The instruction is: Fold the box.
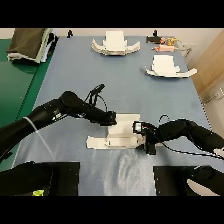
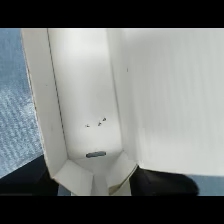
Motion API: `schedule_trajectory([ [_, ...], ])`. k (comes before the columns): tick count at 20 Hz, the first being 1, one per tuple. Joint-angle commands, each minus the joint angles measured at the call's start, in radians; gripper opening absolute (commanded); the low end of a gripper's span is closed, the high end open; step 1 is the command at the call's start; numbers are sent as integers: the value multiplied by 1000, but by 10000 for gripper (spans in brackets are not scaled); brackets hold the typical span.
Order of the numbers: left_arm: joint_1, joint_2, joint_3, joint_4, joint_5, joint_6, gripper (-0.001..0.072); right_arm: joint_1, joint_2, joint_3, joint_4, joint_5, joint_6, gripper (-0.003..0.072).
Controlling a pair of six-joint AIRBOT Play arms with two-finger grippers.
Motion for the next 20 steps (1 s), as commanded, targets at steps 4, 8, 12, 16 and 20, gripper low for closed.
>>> schedule_trajectory([
  [4,-18,-179,16,-9,-82,-6,14,1,0,0,0,0,0,513],
  [8,-39,-199,16,-13,-79,5,13,1,0,0,0,0,0,513],
  [12,-39,-187,39,-12,-80,47,14,1,0,0,0,0,0,513],
  [16,-4,-91,94,14,-79,92,13,1,0,0,0,1,0,513],
  [20,6,95,95,200,-100,101,12,1,0,0,0,0,0,513],
])
